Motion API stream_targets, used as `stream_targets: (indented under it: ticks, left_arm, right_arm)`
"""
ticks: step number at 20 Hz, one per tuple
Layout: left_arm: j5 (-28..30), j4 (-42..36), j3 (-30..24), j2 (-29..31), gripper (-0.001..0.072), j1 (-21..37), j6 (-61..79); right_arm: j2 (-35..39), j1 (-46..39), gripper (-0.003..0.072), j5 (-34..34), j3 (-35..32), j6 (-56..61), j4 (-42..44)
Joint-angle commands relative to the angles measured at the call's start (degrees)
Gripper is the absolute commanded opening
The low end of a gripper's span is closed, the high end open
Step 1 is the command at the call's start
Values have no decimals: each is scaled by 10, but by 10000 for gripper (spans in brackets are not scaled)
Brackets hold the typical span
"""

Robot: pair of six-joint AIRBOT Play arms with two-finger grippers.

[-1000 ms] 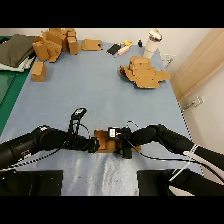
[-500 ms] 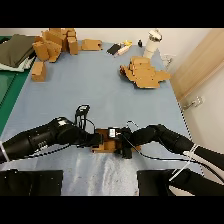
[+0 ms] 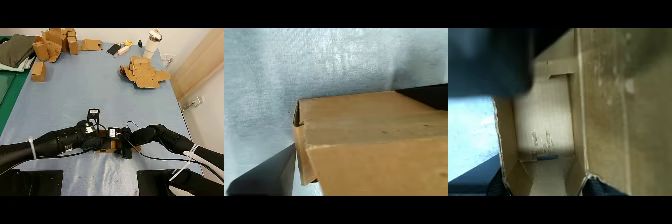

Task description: Fold the box.

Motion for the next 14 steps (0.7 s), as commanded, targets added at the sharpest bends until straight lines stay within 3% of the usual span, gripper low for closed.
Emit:
stream_targets:
  ticks: [1,2,4,5,12,14]
  left_arm:
    - [-13,10,10,-25,350,-12,-30]
    - [-10,11,11,-26,211,-12,-29]
    - [-8,12,11,-28,121,-12,-30]
    - [-11,12,11,-31,13,-12,-26]
    - [-21,7,26,-36,16,-15,-9]
    - [-41,7,39,-36,455,-14,-7]
  right_arm:
    - [0,0,440,0,0,0,0]
    - [0,0,440,0,0,0,0]
    - [0,0,440,0,0,0,0]
    - [0,0,440,0,0,0,0]
    - [0,0,440,0,0,0,0]
    - [0,0,440,0,0,0,0]
